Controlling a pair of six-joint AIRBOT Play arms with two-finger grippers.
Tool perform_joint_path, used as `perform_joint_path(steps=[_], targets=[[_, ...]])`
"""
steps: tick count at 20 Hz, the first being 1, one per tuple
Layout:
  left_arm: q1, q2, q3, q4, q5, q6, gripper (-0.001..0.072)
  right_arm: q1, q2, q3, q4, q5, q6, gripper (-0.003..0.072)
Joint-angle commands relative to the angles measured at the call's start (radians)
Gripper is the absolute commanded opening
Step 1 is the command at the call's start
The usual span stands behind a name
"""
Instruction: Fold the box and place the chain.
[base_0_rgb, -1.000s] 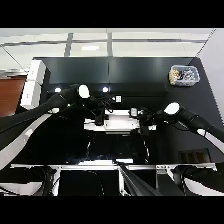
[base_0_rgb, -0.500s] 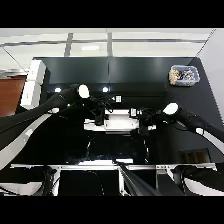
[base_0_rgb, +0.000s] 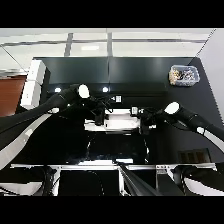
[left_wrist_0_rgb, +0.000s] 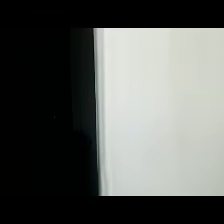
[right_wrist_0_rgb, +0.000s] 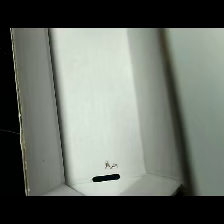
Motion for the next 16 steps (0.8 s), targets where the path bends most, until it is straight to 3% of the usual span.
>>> perform_joint_path(steps=[1, 13, 14, 15, 16], targets=[[0.0, 0.001, 0.001, 0.001, 0.0, 0.0, 0.003, -0.009, -0.001, 0.0, -0.003, 0.011, -0.038, 0.0708], [0.0, 0.001, 0.001, 0.001, -0.001, 0.0, 0.003, 0.017, -0.019, 0.0, 0.037, -0.029, -0.062, 0.0704], [0.0, 0.001, 0.001, 0.001, -0.001, 0.0, 0.003, 0.017, -0.019, 0.0, 0.035, -0.029, -0.057, 0.0564], [0.0, 0.001, 0.001, 0.001, -0.001, 0.0, 0.003, 0.017, -0.019, 0.0, 0.033, -0.029, -0.054, 0.0503], [0.0, 0.001, 0.001, 0.001, -0.001, 0.0, 0.0029, 0.017, -0.019, 0.0, 0.033, -0.029, -0.053, 0.049]])
